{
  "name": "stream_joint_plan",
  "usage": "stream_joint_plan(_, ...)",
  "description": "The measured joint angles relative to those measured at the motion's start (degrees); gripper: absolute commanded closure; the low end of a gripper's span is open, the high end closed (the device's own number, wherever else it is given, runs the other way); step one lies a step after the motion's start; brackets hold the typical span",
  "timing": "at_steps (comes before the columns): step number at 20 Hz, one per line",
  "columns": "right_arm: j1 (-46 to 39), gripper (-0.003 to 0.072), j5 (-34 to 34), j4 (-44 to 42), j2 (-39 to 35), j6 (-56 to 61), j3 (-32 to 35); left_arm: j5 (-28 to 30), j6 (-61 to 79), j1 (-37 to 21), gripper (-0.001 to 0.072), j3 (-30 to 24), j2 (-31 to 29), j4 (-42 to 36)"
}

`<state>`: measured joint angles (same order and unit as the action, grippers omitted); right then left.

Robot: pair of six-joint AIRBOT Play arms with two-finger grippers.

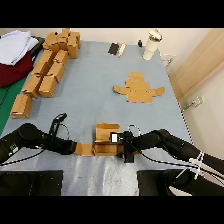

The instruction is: Fold the box.

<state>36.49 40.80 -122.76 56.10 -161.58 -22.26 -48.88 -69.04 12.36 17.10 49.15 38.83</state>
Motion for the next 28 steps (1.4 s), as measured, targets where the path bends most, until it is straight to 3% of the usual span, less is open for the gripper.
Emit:
stream_joint_plan(7,0.0,0.03,0.02,0.0,0.0,0.0,0.0,5.62,0.11,11.72,0.07,1.07,1.44,-8.66)
stream_joint_plan(12,0.0,0.03,0.0,0.02,0.0,0.0,0.0,6.8,-3.61,14.69,0.0694,4.5,1.55,-8.13)
stream_joint_plan(13,0.0,0.03,0.02,0.0,0.0,0.0,0.0,6.78,-5.35,14.86,0.0629,5.16,1.55,-6.58)
stream_joint_plan(14,0.0,0.03,0.0,0.02,0.0,-0.02,0.0,6.56,-7.21,15.04,0.0515,5.73,1.55,-4.81)
stream_joint_plan(21,0.0,0.03,0.0,0.0,0.0,0.0,0.0,4.28,-17.57,14.12,0.0515,9.22,1.55,5.97)
stream_joint_plan(22,0.0,0.03,0.0,0.0,0.0,0.0,0.0,3.74,-17.97,13.44,0.0459,9.81,1.55,6.4)
stream_joint_plan(23,0.0,0.03,0.02,0.02,0.0,-0.02,0.0,2.8,-18.16,12.94,0.0264,10.32,1.55,6.8)
stream_joint_plan(28,0.0,0.03,0.02,0.0,0.0,0.0,0.0,0.9,-16.85,12.31,0.0243,11.47,1.55,4.63)
